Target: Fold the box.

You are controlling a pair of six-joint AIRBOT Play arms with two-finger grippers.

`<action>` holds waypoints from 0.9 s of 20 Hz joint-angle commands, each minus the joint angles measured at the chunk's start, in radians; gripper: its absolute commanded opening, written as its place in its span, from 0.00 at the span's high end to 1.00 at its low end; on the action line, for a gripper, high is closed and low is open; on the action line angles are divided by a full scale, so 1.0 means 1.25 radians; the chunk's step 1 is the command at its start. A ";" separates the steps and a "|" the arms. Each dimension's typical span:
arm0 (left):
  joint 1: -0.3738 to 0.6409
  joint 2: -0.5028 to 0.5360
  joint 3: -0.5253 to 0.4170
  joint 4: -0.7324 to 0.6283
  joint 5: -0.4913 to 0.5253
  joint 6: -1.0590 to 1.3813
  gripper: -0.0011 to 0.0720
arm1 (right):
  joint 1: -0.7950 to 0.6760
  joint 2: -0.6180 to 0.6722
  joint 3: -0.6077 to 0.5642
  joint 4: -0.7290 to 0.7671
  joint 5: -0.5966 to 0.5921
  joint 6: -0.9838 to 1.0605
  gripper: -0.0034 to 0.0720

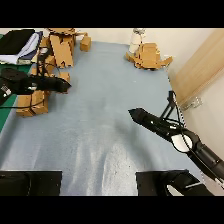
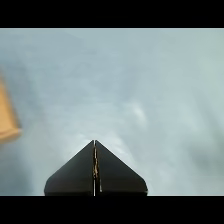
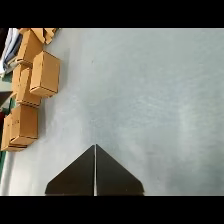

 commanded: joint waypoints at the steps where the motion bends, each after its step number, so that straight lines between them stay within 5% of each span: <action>1: -0.095 0.005 0.001 0.000 -0.131 -0.100 0.97 | 0.001 -0.105 0.089 -0.005 0.002 -0.050 0.95; 7: -0.234 0.005 0.001 -0.002 -0.112 -0.124 0.97 | 0.009 -0.228 0.177 0.021 0.002 -0.050 0.95; 18: -0.238 0.005 0.001 -0.004 -0.108 -0.123 0.97 | 0.007 -0.229 0.176 0.037 0.004 -0.047 0.95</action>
